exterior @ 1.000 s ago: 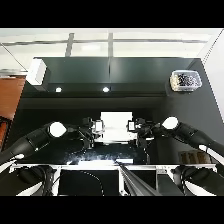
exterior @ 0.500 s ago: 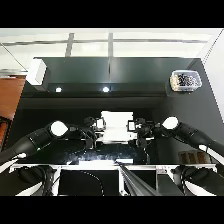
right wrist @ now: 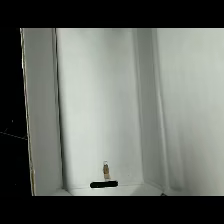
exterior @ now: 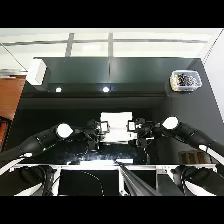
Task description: Fold the box and place the chain.
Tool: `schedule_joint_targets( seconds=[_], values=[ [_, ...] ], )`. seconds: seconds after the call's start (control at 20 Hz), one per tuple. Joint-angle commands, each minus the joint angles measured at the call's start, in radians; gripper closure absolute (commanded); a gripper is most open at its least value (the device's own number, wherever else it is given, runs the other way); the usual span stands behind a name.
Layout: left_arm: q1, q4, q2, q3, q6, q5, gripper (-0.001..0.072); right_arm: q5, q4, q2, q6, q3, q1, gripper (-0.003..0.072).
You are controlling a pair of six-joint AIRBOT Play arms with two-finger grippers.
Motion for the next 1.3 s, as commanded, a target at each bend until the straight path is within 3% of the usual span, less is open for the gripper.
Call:
schedule_joint_targets(
  seconds=[0.0, 0.05, 0.1, 0.15, 0.35, 0.45, 0.55, 0.6, 0.65, 0.7, 0.75, 0.8, 0.85, 0.9, 0.95, 1.05, 1.25],
  values=[
    [-0.003, 0.0, -0.003, 0.001, 0.0, 0.014, 0.0524, 0.0, 0.001, -0.001, 0.0, 0.0, 0.001, 0.0124],
    [-0.003, 0.0, -0.003, 0.001, 0.002, 0.015, 0.043, 0.0, 0.001, -0.001, 0.001, 0.0, 0.001, 0.0124],
    [-0.003, 0.0, -0.003, 0.001, 0.01, 0.015, 0.0291, 0.0, 0.001, -0.001, 0.001, 0.0, 0.001, 0.0124],
    [-0.003, 0.0, -0.003, 0.001, 0.016, 0.014, 0.0272, 0.0, 0.001, -0.001, 0.001, 0.0, 0.001, 0.0124],
    [-0.003, 0.0, -0.003, 0.001, 0.018, 0.016, 0.0311, 0.0, 0.001, -0.001, 0.001, 0.0, 0.001, 0.0124],
    [-0.003, 0.0, -0.003, 0.001, 0.019, 0.02, 0.048, 0.0, 0.001, -0.001, 0.001, 0.0, 0.001, 0.0124],
    [-0.003, 0.0, -0.002, 0.001, 0.019, 0.034, 0.045, 0.0, 0.001, -0.001, 0.001, 0.0, 0.001, 0.0124],
    [-0.003, 0.0, -0.002, 0.001, 0.019, 0.039, 0.0355, 0.0, 0.001, -0.001, 0.001, 0.0, 0.001, 0.0124],
    [-0.003, 0.001, -0.002, 0.001, 0.019, 0.04, 0.0351, 0.0, 0.001, -0.001, 0.001, 0.0, 0.001, 0.0124],
    [-0.003, 0.005, -0.002, 0.001, 0.019, 0.04, 0.0402, 0.0, 0.001, -0.001, 0.001, 0.0, 0.001, 0.0124],
    [-0.003, 0.006, 0.002, 0.001, 0.019, 0.04, 0.052, 0.0, 0.001, -0.001, 0.001, 0.0, 0.001, 0.0124],
    [-0.003, 0.018, 0.011, 0.001, 0.019, 0.04, 0.0567, 0.0, 0.001, -0.001, 0.002, 0.0, 0.001, 0.0124],
    [0.0, 0.057, 0.031, 0.001, 0.016, 0.039, 0.0569, 0.0, 0.001, -0.001, 0.002, 0.0, 0.001, 0.0124],
    [0.009, 0.102, 0.057, 0.001, -0.007, 0.038, 0.0647, -0.001, 0.001, -0.001, 0.003, 0.0, 0.001, 0.0124],
    [0.029, 0.142, 0.09, 0.001, -0.061, 0.036, 0.0681, -0.002, 0.001, -0.001, 0.003, 0.0, 0.001, 0.0124],
    [0.106, 0.204, 0.176, 0.001, -0.207, 0.005, 0.0681, -0.002, 0.001, -0.001, 0.003, 0.0, 0.001, 0.0124],
    [0.385, 0.298, 0.322, 0.001, -0.687, -0.177, 0.0682, -0.002, 0.001, -0.001, 0.003, 0.0, 0.001, 0.0124]
  ],
)
